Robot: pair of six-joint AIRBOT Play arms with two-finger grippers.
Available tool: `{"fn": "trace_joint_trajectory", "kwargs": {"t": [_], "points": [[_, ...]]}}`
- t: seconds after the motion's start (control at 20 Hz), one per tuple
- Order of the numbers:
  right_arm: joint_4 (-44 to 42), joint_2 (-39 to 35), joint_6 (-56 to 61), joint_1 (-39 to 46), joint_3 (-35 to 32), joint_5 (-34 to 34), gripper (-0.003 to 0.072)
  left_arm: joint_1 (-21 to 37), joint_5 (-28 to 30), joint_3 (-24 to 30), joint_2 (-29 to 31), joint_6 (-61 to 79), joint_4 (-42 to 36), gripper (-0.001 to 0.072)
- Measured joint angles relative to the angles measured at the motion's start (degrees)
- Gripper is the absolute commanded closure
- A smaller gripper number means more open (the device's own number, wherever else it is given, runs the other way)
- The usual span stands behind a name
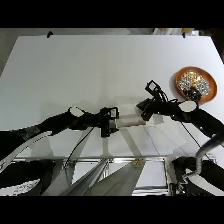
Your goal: Fold the box and place the chain.
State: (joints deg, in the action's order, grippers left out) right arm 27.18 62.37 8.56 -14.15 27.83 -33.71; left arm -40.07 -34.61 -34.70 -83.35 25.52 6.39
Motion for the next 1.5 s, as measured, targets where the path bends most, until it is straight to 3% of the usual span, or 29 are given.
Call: {"fn": "trace_joint_trajectory", "kwargs": {"t": [0.25,0.45,0.6,0.7,1.05,1.15,1.5], "points": [[7.8,-7.8,5.3,0.0,1.8,-7.2,0.0672,0.0,0.0,0.0,0.0,0.0,0.0,0.034],[26.4,-15.3,6.8,0.0,2.3,-14.4,0.0672,0.0,0.0,0.0,0.0,0.0,0.0,0.034],[42.6,-17.3,7.1,0.0,2.4,-19.8,0.0672,0.0,0.0,0.0,0.0,0.0,0.0,0.034],[47.9,-17.1,5.1,0.0,2.4,-21.6,0.0672,0.0,0.0,0.0,0.0,0.0,0.0,0.034],[48.1,-7.7,-10.0,0.0,2.4,-23.0,0.0668,0.0,0.0,0.0,0.0,0.0,0.0,0.034],[46.6,-6.1,-11.5,0.0,2.4,-21.4,0.0554,0.0,0.0,0.0,0.0,0.0,0.0,0.034],[36.1,-3.3,-19.3,0.0,2.4,-18.2,0.0573,0.0,0.0,0.0,0.0,0.0,0.0,0.034]]}}
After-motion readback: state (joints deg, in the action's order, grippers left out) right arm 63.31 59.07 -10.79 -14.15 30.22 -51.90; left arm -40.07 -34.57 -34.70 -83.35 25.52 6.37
